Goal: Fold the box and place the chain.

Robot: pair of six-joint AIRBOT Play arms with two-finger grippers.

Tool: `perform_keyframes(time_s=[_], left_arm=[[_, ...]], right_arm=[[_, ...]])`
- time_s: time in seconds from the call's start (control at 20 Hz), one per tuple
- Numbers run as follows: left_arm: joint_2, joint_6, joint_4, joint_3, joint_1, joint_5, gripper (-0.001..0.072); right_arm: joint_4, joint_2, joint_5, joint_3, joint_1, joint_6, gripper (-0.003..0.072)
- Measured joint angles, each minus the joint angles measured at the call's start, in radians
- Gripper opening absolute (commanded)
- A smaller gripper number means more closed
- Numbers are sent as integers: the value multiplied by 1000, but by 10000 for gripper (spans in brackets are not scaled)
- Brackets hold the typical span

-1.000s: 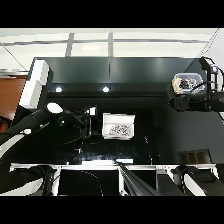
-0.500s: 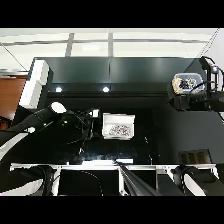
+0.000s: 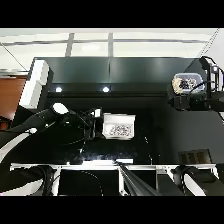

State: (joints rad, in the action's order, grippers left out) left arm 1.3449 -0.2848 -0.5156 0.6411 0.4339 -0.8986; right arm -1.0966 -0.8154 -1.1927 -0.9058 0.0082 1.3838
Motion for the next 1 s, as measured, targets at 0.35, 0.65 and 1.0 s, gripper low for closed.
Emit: perform_keyframes(time_s=[0.35,0.65,1.0], left_arm=[[1,0,2,0,12,5,331],[1,2,4,0,14,6,331],[1,2,4,0,14,5,333]], right_arm=[[2,0,4,20,6,1,603],[24,-39,124,88,150,0,644],[326,-325,323,68,261,-266,636]])
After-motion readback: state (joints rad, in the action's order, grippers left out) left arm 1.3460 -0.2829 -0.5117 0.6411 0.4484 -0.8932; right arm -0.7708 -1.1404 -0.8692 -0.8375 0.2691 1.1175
